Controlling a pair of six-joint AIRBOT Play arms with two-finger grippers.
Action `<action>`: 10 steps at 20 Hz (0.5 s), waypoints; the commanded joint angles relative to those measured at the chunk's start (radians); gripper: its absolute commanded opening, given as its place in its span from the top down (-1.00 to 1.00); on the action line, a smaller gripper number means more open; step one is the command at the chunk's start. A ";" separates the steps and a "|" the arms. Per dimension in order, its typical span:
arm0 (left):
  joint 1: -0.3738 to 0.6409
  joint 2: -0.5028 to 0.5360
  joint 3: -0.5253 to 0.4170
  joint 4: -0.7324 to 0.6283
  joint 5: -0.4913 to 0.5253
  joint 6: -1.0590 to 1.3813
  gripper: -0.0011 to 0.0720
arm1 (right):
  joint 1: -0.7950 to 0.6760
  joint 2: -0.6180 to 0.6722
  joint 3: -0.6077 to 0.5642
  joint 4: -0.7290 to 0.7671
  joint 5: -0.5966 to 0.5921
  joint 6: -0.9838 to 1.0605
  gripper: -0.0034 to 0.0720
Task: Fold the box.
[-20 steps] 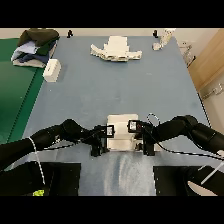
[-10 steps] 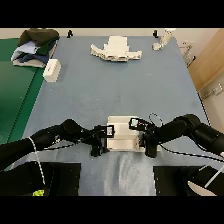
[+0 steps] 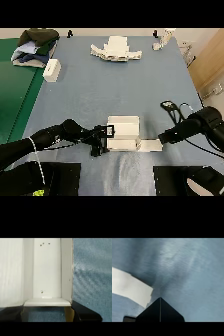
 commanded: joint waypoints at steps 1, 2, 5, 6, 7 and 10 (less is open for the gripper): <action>0.000 0.001 0.000 0.000 0.000 0.000 -0.46 | -0.226 -0.015 -0.016 0.058 0.008 0.171 0.91; 0.000 0.001 0.000 0.001 0.000 0.000 -0.46 | -0.299 -0.034 -0.024 0.116 0.011 0.117 0.91; 0.000 0.001 0.000 0.000 0.000 0.000 -0.46 | -0.504 -0.124 -0.071 0.395 0.014 -0.107 0.91; 0.000 0.001 0.000 0.000 0.000 0.000 -0.46 | -0.543 -0.157 -0.086 0.476 0.013 -0.178 0.91; 0.000 0.001 0.000 0.000 0.000 0.000 -0.46 | -0.563 -0.189 -0.100 0.531 0.012 -0.232 0.91; 0.000 0.001 0.000 0.000 0.000 0.000 -0.46 | -0.560 -0.232 -0.127 0.566 0.010 -0.272 0.91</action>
